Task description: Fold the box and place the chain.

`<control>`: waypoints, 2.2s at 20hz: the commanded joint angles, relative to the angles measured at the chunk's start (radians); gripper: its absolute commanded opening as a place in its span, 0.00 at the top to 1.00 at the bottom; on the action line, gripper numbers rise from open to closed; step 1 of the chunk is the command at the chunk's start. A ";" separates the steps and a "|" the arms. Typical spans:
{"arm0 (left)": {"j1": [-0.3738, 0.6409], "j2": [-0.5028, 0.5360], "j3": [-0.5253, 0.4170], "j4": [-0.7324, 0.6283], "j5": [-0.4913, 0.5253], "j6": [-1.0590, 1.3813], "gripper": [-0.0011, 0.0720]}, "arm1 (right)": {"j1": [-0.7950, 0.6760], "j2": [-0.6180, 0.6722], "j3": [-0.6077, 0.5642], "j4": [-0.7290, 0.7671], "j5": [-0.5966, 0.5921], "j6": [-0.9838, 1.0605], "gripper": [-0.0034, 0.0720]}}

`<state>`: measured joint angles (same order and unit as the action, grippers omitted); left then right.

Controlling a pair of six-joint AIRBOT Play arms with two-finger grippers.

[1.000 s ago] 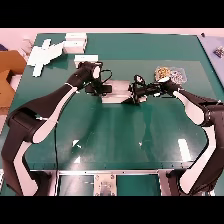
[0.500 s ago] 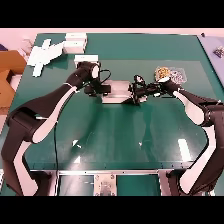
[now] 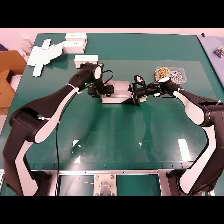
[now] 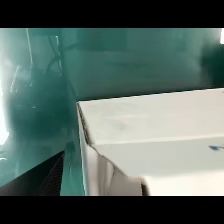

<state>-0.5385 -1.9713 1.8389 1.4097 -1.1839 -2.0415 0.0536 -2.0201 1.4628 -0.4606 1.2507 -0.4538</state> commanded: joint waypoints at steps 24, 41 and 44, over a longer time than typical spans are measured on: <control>-0.004 -0.107 0.180 0.014 -0.158 0.019 0.96 | 0.000 0.001 0.000 0.001 -0.001 0.000 0.32; 0.040 0.018 0.180 0.048 -0.147 0.409 0.08 | 0.000 0.001 0.000 0.001 -0.001 0.000 0.32; 0.054 0.078 0.172 0.098 -0.138 0.550 0.08 | 0.000 0.001 0.000 0.001 -0.001 0.000 0.32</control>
<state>-0.5018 -1.9434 2.0159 1.4597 -1.3308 -1.6466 0.0532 -2.0201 1.4628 -0.4603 1.2488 -0.4541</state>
